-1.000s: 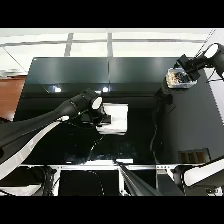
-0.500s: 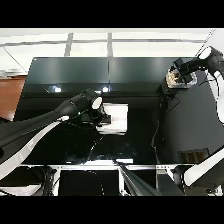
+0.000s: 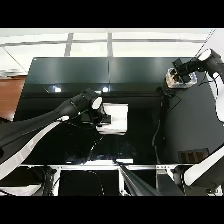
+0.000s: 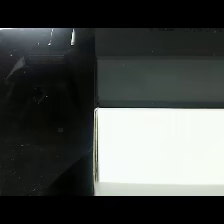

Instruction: Fold the box and place the chain.

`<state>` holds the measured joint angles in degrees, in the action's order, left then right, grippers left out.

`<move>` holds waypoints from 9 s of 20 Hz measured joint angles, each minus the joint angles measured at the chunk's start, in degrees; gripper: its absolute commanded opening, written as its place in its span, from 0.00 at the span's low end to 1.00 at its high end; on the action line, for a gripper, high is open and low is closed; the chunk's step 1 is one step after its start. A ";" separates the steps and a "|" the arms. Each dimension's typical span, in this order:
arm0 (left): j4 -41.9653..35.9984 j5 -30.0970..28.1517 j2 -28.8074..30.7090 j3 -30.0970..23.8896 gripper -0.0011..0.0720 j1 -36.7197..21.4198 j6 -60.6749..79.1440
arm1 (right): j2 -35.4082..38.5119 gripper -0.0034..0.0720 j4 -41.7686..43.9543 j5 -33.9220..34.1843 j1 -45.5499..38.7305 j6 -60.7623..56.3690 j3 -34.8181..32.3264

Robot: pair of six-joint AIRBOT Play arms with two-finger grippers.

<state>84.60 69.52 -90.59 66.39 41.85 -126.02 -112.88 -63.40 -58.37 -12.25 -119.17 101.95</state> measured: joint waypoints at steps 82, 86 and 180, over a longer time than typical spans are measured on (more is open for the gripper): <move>1.11 2.84 20.31 -5.66 0.72 -10.93 9.70 | 49.81 0.46 9.62 -8.59 29.40 33.48 -40.68; -11.72 -3.65 30.67 -20.22 0.71 -24.92 18.93 | 49.81 0.46 9.57 -8.28 29.40 33.46 -40.68; -50.60 -24.63 10.29 -25.09 0.68 -18.95 136.87 | 33.81 0.37 15.45 -3.06 38.77 102.51 -40.41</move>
<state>34.00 44.88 -80.29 41.30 22.90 10.85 -79.07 -47.94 -61.43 26.52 -16.67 61.54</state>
